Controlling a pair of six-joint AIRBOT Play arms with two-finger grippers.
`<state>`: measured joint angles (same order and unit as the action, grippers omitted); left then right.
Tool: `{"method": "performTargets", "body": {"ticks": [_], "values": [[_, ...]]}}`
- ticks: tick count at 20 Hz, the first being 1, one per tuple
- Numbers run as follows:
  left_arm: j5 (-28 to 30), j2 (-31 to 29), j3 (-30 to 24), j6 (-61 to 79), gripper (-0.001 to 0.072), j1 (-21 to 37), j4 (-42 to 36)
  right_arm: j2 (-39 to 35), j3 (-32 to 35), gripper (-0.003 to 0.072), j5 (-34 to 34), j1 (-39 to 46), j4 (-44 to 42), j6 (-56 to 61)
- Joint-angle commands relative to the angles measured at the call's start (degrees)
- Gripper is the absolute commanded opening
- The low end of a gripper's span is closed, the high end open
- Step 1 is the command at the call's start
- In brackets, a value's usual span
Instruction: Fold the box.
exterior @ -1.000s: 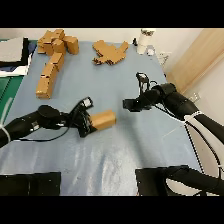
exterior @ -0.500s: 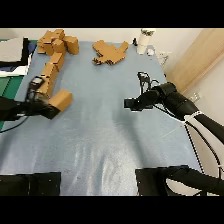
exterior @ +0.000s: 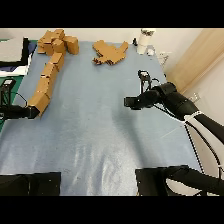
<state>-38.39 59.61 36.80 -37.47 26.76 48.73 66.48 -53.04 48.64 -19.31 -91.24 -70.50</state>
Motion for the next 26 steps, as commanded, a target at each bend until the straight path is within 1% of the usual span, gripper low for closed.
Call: {"method": "performTargets", "body": {"ticks": [1, 5, 7, 11, 17, 18, 19, 23, 26], "values": [[5.8, 1.2, 0.0, -2.3, 0.0544, 0.8, -0.3, 0.0, 0.0, 0.0004, -0.9, 0.0, 0.0, 0.0], [10.0, 4.2, 0.0, -2.2, 0.0544, 0.7, -5.7, 0.0, 0.0, 0.0004, -2.3, 0.0, -0.2, 0.0], [11.2, 5.9, 0.0, -2.2, 0.0544, 0.7, -8.0, 0.0, 0.0, 0.0004, -2.5, 0.0, -0.7, 0.0], [12.4, 7.8, 0.0, -1.9, 0.0544, 0.7, -7.9, 0.0, 0.0, 0.0004, -3.2, 0.0, -1.2, 0.0], [12.7, 7.8, 0.0, -0.7, 0.0547, 0.7, -7.6, 0.0, 0.0, 0.0004, -3.6, 0.0, -1.2, 0.0], [12.7, 7.8, 0.0, -0.6, 0.0599, 0.7, -7.5, 0.0, 0.0, 0.0004, -3.6, 0.0, -1.2, 0.0], [12.8, 7.8, 0.0, -0.6, 0.0702, 0.7, -7.4, 0.0, 0.0, 0.0004, -3.6, 0.0, -1.2, 0.0], [12.6, 7.8, 0.0, -0.4, 0.0703, 0.7, -7.1, 0.0, 0.0, 0.0005, -3.6, 0.0, -1.2, 0.0], [11.0, 7.6, 0.1, 0.9, 0.0703, 0.7, -6.7, 0.0, 0.0, 0.0004, -3.6, 0.0, -1.2, 0.0]]}}
